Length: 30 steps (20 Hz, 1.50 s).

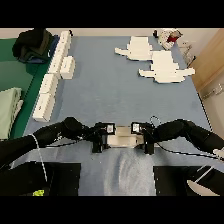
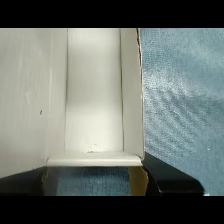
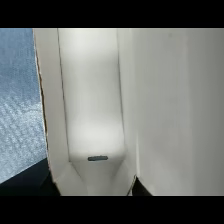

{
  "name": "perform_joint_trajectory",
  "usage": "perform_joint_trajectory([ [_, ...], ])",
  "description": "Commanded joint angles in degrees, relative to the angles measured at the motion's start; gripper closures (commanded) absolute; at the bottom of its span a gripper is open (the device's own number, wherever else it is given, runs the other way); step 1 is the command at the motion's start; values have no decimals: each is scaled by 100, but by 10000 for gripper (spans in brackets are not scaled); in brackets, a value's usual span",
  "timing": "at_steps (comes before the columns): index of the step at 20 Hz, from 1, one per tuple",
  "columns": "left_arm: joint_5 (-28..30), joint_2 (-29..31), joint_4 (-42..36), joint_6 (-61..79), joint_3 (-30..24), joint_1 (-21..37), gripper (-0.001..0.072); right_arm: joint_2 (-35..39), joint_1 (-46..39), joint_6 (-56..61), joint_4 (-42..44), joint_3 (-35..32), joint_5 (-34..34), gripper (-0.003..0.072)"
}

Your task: Fold the box.

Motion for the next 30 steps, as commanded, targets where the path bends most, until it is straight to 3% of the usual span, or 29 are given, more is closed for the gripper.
perform_joint_trajectory([
  [1, 2, 0, 2, 0, 7, 0, 305, 2, 4, 2, 2, 0, 2, 178],
  [5, 2, 0, 2, -2, 7, 0, 306, 0, 4, 4, -2, -2, -4, 165],
  [6, 2, 0, 2, 0, 7, 0, 306, 4, 4, 9, 4, 0, -2, 120],
  [7, 2, 0, 2, 0, 7, 0, 306, 2, 4, 72, -2, 2, -7, 6],
  [8, 2, 0, 2, -2, 7, 0, 306, 11, 4, 286, -81, 15, -57, -29],
  [11, 2, 0, 2, -2, 7, 0, 306, 319, 4, 1106, -756, 125, -310, -29],
  [15, 2, 0, 2, -2, 7, 0, 306, 1043, 4, 2800, -1930, 426, -1320, -29],
  [18, 2, 0, 2, -2, 7, 0, 306, 1576, 4, 5228, -2656, 778, -2310, -14],
  [19, 2, 0, 2, 0, 7, 0, 306, 1711, 4, 6124, -2708, 863, -2476, 19],
  [21, 2, 0, 2, 0, 7, 0, 306, 1897, 4, 7779, -2417, 890, -2555, 168],
  [24, 2, 0, 2, -2, 7, 0, 306, 1790, 7, 8561, -424, 737, -1784, 216],
  [25, 2, 0, 2, 0, 7, 0, 306, 1692, 39, 8561, 251, 669, -1281, 388],
  [26, 2, 0, 2, -2, 7, 0, 306, 1585, 173, 8561, 551, 649, -828, 506],
  [30, 2, 0, 2, -2, 7, 0, 306, 1152, 791, 8638, 654, 667, 612, 525],
])
